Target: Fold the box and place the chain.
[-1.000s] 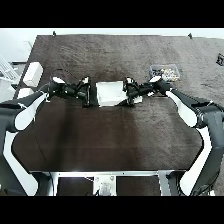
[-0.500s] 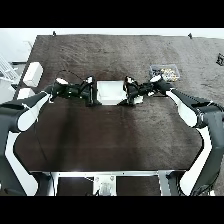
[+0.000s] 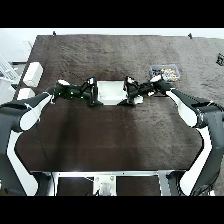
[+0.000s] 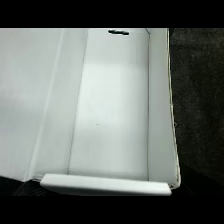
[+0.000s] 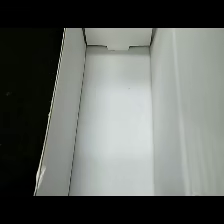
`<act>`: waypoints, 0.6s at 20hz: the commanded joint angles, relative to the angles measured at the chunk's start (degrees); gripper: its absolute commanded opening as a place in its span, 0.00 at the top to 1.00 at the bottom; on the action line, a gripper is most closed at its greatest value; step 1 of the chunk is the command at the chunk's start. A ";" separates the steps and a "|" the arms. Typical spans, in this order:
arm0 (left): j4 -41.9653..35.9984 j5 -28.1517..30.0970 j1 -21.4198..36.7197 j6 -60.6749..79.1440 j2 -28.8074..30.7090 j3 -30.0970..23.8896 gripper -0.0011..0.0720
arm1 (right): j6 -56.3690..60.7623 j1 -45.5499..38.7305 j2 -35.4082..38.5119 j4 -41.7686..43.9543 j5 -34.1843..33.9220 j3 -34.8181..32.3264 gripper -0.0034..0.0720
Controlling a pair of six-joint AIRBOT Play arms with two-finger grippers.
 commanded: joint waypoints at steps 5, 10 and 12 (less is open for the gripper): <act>0.28 0.13 0.00 1.90 -0.63 0.02 0.00 | 0.02 0.07 0.02 -0.02 0.15 -0.02 0.11; 0.07 0.24 0.00 2.25 -0.63 0.02 0.00 | 0.02 0.07 0.02 -0.02 0.15 -0.02 0.11; -0.17 0.24 0.00 2.36 -0.61 0.04 0.00 | 0.02 0.07 0.02 -0.02 0.15 -0.02 0.11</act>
